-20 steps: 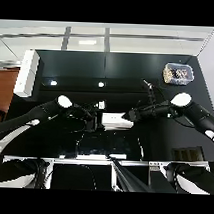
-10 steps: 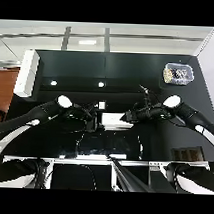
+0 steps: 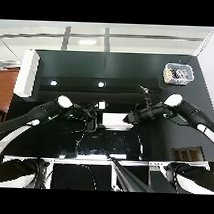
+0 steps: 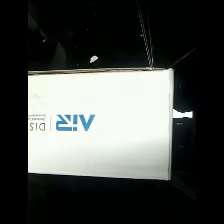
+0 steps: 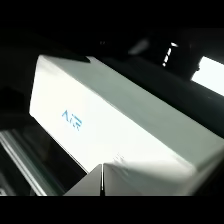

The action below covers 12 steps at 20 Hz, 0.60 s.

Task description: Fold the box and place the chain.

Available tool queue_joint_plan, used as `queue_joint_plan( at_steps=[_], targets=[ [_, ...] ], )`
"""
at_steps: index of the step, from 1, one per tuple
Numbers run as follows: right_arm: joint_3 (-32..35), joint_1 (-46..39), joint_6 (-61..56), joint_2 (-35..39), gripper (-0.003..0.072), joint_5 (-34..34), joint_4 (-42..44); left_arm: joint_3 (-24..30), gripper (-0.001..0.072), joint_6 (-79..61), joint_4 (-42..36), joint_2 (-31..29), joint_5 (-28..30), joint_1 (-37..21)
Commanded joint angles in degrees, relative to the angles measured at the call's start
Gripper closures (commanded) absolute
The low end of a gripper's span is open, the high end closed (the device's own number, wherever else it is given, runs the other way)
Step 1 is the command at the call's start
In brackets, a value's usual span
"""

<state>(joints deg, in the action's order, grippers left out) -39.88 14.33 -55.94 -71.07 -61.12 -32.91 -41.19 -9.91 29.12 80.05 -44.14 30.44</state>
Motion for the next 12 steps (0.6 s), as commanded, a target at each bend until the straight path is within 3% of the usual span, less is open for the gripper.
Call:
queue_joint_plan(
  at_steps=[1, 2, 3, 7, 9, 12],
  targets=[
    [-3.1, -5.5, -0.3, 5.6, 0.0669, -10.0, 1.0, -0.2, 0.0263, 0.2, 0.6, -0.9, 0.2, -0.1],
    [-3.6, -8.1, -1.3, 8.5, 0.0669, -11.4, -0.7, -0.6, 0.0047, 2.0, 1.4, -1.7, 0.2, -0.1],
    [-3.7, -11.0, -2.7, 12.1, 0.0669, -12.4, -3.5, -1.2, -0.0011, 4.5, 2.6, -2.5, 0.2, 0.0],
    [-3.4, -20.5, -12.0, 22.3, 0.0669, -16.4, -28.0, -5.9, -0.0011, 16.5, 13.1, -7.3, -4.6, 0.0],
    [-2.4, -22.4, -17.1, 23.5, 0.0669, -16.5, -37.6, -9.3, -0.0011, 21.8, 14.0, -7.4, -6.6, 0.1],
    [0.4, -22.8, -17.6, 23.5, 0.0669, -13.0, -35.6, -15.3, -0.0011, 23.1, 13.9, -3.6, -6.4, 3.6]
  ],
)
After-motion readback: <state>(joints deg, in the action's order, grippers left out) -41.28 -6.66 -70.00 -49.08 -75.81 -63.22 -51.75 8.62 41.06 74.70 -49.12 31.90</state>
